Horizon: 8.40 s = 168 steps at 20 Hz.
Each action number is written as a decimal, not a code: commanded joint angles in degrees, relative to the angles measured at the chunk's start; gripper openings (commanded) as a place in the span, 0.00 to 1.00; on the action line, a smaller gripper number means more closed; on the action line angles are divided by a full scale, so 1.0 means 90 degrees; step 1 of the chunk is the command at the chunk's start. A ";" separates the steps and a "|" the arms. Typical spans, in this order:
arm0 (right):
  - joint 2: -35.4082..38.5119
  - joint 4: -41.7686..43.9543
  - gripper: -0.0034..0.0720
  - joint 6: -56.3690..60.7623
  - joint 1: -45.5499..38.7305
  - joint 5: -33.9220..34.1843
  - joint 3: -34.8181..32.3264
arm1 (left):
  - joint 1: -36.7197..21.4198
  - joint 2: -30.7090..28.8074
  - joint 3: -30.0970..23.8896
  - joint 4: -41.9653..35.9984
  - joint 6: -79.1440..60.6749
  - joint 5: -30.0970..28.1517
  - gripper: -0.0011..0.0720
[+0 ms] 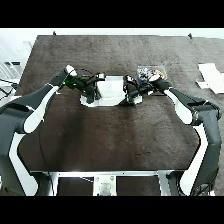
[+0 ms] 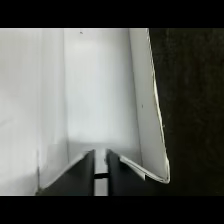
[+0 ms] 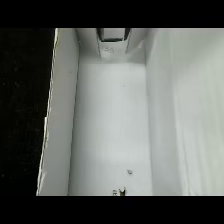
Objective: Fold the box and place the chain.
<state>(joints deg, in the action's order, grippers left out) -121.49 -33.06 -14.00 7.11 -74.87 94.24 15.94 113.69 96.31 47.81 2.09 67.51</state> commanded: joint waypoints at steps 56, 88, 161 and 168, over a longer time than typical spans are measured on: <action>-0.0005 0.0005 0.83 0.0000 0.0005 0.0002 0.0000 | -0.1122 -0.0845 -0.2960 -0.2271 0.6705 -0.1285 0.04; -0.0005 0.0005 0.83 0.0000 0.0005 0.0002 0.0000 | -0.0942 -0.0903 -0.2147 -0.3279 0.6261 -0.0197 0.61; -0.0005 0.0005 0.83 0.0000 0.0005 0.0002 0.0000 | 0.1372 0.0563 0.2210 0.3551 1.2172 0.1545 0.61; -0.0005 0.0005 0.83 0.0000 0.0005 0.0002 0.0000 | 0.1372 0.0627 0.2271 0.3854 1.2143 0.1622 0.61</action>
<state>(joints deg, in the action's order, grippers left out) -121.49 -33.01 -14.00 7.11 -74.83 94.24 28.27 119.17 116.31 81.06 111.77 81.43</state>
